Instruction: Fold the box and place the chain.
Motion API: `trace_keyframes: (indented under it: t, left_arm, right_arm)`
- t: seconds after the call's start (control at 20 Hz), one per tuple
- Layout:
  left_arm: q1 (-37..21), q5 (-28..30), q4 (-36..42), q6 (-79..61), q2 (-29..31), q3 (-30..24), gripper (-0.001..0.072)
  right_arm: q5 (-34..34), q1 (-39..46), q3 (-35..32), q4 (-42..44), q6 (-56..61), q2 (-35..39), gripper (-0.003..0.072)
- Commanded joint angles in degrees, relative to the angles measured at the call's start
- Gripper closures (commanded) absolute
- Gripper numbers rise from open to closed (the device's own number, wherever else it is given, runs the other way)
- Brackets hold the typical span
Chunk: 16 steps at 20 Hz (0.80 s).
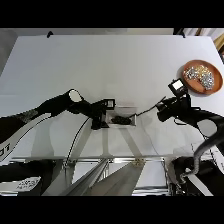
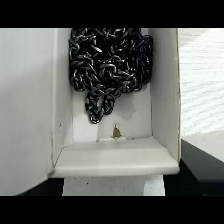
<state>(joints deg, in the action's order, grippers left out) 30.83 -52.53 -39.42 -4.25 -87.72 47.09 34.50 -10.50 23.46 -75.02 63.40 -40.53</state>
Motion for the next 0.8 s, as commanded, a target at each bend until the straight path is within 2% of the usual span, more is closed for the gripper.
trace_keyframes:
  t: [0.0, 0.15, 0.3, 0.55, 0.75]
  left_arm:
    - [-0.02, 0.02, 0.00, 0.00, 0.02, 0.00, 0.0397]
    - [-0.02, 0.02, -0.02, 0.00, 0.02, 0.00, 0.0397]
    - [-0.02, 0.02, -0.02, 0.00, 0.02, 0.00, 0.0397]
    - [-0.02, 0.02, -0.02, 0.00, 0.02, 0.00, 0.0397]
    - [-0.02, 0.00, -0.02, 0.00, 0.02, 0.00, 0.0397]
  right_arm:
    - [2.25, 4.74, 1.62, -4.70, 4.39, -9.55, 0.0345]
    - [2.97, 4.33, 7.15, -4.74, 7.30, -18.75, 0.0345]
    - [5.03, 2.47, 11.93, -5.14, 7.54, -24.09, 0.0345]
    - [10.08, 1.88, 16.76, -10.86, 17.59, -29.73, 0.0347]
    - [9.46, 1.88, 16.79, -10.88, 19.19, -31.04, 0.0349]
